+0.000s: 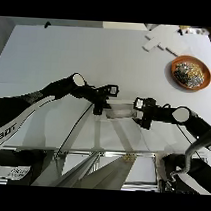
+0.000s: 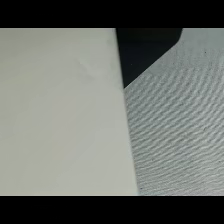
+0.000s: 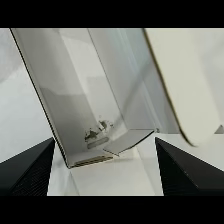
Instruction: Fold the box and place the chain.
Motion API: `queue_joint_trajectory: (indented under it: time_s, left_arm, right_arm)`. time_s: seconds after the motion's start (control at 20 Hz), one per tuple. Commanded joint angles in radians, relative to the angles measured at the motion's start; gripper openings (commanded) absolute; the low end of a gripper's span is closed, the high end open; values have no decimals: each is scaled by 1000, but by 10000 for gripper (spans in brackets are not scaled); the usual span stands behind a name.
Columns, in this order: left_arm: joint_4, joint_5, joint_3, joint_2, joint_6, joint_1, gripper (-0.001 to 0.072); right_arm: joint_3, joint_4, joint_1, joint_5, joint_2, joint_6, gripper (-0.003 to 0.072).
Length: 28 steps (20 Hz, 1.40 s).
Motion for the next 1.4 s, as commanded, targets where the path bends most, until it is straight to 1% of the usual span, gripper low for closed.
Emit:
queue_joint_trajectory:
  time_s: [0.0,0.2,0.3,0.4,0.65,0.8,1.1,1.35]
  left_arm:
    - [1,0,0,1,0,0,9]
    - [1,0,0,1,0,0,9]
    - [1,0,0,1,0,0,9]
    - [1,0,0,1,0,0,9]
    - [1,0,0,1,0,0,9]
    - [1,0,0,1,0,0,9]
    - [1,0,0,1,0,0,9]
    - [1,0,0,1,0,0,9]
  right_arm:
    - [0,166,-74,63,-55,-229,691]
    - [0,274,-119,115,-134,-349,688]
    - [0,348,-121,127,-174,-430,687]
    - [0,389,-121,142,-208,-502,687]
    - [0,391,-130,153,-254,-532,683]
    - [0,384,-142,156,-273,-533,656]
    - [0,419,-141,166,-290,-642,655]
    - [37,424,-142,231,-329,-661,655]
